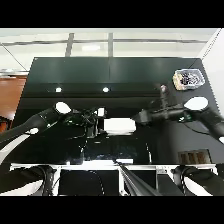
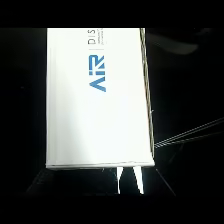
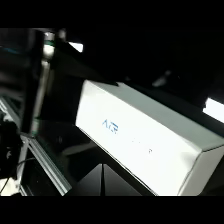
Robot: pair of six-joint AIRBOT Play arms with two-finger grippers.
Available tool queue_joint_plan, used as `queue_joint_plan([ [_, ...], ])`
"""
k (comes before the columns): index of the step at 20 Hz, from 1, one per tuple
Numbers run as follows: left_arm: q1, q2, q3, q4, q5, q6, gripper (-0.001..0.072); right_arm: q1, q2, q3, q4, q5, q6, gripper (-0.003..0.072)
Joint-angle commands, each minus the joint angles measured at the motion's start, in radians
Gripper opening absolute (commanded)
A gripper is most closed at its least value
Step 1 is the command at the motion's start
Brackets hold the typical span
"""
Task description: Fold the box and place the chain.
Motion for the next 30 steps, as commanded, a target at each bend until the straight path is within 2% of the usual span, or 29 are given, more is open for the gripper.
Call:
queue_joint_plan([
  [1,0.008,0.017,0.006,0.047,0.008,-0.022,0.0717,-0.158,0.118,0.054,-0.068,0.111,0.011,0.0012],
  [4,0.021,0.068,0.029,0.153,-0.07,-0.189,0.0717,-0.297,0.165,0.054,-0.075,0.16,0.014,0.0012],
  [7,0.013,0.135,0.053,0.136,-0.212,-0.258,0.0717,-0.369,0.17,0.05,-0.098,0.163,0.023,0.0012],
  [9,-0.018,0.163,0.086,0.103,-0.198,-0.351,0.0716,-0.374,0.17,0.046,-0.098,0.142,0.023,0.0012],
  [11,-0.071,0.151,0.134,0.102,-0.119,-0.406,0.0713,-0.373,0.17,0.046,-0.098,0.129,0.022,0.0012],
  [14,-0.148,0.056,0.235,0.103,-0.045,-0.469,0.0712,-0.373,0.17,0.043,-0.106,0.108,0.022,0.0012],
  [18,-0.169,-0.076,0.333,0.11,-0.061,-0.602,0.0713,-0.373,0.17,0.043,-0.112,0.11,0.022,0.0012],
  [21,-0.169,-0.089,0.338,0.129,-0.061,-0.609,0.0713,-0.373,0.17,0.043,-0.112,0.109,0.016,0.0012],
  [24,-0.17,-0.095,0.338,0.213,-0.068,-0.672,0.0713,-0.372,0.17,0.043,-0.112,0.101,0.006,0.0012],
  [30,-0.204,-0.103,0.338,0.238,-0.114,-0.682,0.0713,-0.372,0.17,0.043,-0.112,0.082,-0.013,0.0012],
])
